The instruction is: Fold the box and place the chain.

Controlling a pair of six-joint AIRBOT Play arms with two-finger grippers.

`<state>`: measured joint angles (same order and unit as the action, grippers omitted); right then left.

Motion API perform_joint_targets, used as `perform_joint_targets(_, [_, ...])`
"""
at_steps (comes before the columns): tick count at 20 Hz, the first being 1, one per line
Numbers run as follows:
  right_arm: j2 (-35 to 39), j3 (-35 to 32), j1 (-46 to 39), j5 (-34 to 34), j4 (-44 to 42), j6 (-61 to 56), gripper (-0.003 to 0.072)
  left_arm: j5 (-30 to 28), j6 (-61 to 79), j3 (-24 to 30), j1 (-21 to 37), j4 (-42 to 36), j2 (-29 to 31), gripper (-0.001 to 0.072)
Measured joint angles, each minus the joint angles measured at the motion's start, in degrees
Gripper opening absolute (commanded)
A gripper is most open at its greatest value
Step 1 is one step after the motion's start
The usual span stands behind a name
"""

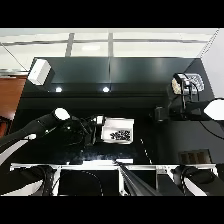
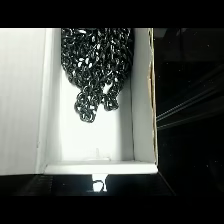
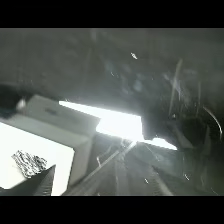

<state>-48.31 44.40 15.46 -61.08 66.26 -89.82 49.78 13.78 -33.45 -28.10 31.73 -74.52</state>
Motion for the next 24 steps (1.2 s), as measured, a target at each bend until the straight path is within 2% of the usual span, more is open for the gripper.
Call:
perform_joint_targets(4, [-6.12, -0.11, 3.1, 9.79, -2.58, 1.29, 0.0718, -0.09, -0.02, -0.02, -0.04, 0.44, -0.02, 0.0463])
perform_joint_targets(7, [-11.43, 0.0, 4.52, 14.91, -10.97, 9.94, 0.0717, -0.13, -0.07, -0.02, -0.04, 0.61, -0.02, 0.0463])
perform_joint_targets(10, [-14.32, 0.07, 6.1, 11.28, -19.34, 28.55, 0.0717, -0.13, -0.11, -0.02, -0.04, 0.61, -0.02, 0.0463])
perform_joint_targets(14, [-15.08, 0.07, 6.58, 2.93, -22.32, 46.95, 0.0717, -0.2, -0.11, -0.02, -0.11, 0.63, -0.02, 0.0463])
perform_joint_targets(19, [-15.32, 0.07, 8.35, -1.09, -23.26, 60.22, 0.0717, -0.24, -0.11, -0.02, -0.11, 0.63, -0.02, 0.0463])
perform_joint_targets(24, [-15.43, -0.22, 11.23, -1.01, -21.18, 65.31, 0.0716, -0.28, -0.11, -0.02, -0.11, 0.61, -0.02, 0.0463])
